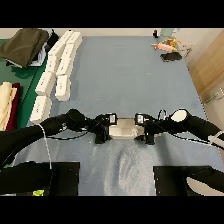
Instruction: Fold the box.
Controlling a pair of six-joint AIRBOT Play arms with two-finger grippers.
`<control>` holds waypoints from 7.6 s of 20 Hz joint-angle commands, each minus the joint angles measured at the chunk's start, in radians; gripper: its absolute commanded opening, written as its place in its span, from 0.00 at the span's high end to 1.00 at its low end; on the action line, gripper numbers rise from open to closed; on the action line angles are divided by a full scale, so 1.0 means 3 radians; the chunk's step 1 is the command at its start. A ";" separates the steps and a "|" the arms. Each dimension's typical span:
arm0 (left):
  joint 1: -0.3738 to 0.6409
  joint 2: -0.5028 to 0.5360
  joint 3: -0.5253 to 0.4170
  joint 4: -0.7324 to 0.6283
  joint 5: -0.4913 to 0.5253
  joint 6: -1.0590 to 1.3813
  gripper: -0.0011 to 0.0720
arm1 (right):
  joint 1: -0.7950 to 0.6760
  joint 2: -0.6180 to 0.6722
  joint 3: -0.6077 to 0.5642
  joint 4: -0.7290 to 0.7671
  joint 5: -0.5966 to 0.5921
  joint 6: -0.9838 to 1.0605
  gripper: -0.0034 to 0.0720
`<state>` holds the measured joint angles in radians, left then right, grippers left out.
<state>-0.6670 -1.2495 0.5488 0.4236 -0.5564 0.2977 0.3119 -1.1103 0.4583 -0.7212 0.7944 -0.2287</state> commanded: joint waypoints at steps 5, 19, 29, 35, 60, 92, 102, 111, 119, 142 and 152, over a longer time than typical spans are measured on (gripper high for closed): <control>-0.0001 0.0003 0.0003 0.0000 -0.0004 0.0000 0.38 | -0.0004 0.0001 0.0003 -0.0050 -0.0034 0.0001 0.33; -0.0001 0.0003 0.0003 -0.0001 -0.0003 0.0001 0.38 | -0.0006 0.0130 0.0006 -0.0384 0.0211 0.0137 0.00; -0.0001 0.0003 0.0003 0.0000 -0.0003 0.0000 0.38 | -0.0252 0.1059 0.0011 -0.1214 0.0580 0.0955 0.00; -0.0001 0.0003 0.0003 0.0000 -0.0003 0.0000 0.38 | -0.0251 0.1525 0.0011 -0.0228 0.1062 0.2693 0.01; -0.0001 0.0003 0.0003 0.0000 -0.0001 0.0000 0.38 | 0.0027 0.0935 -0.0127 0.0935 0.0451 0.4171 0.75; -0.0001 0.0003 0.0003 0.0000 -0.0003 0.0000 0.38 | 0.0028 -0.0598 0.0664 0.0824 0.0029 0.3601 0.75; -0.0001 0.0003 0.0003 0.0000 -0.0003 0.0000 0.39 | 0.0020 0.0135 0.0662 0.0793 0.0599 0.3601 0.75; -0.0001 0.0003 0.0003 -0.0001 -0.0003 0.0000 0.38 | 0.0022 0.1113 0.0483 -0.0446 0.1456 0.3202 0.40; -0.0001 0.0003 0.0003 0.0000 -0.0003 0.0000 0.38 | 0.0023 0.1116 0.0314 -0.1514 0.1164 0.2059 0.25; -0.0001 0.0003 0.0003 -0.0001 -0.0004 0.0000 0.38 | 0.0277 0.0520 0.0033 -0.0493 0.0053 0.0894 0.59; -0.0001 0.0003 0.0003 0.0000 -0.0003 0.0000 0.38 | 0.0235 0.0755 0.0033 -0.0997 0.0102 0.1122 0.36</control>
<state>-0.6670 -1.2495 0.5484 0.4232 -0.5568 0.2977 0.3901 -0.9009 0.4686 -0.9607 0.8234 0.0753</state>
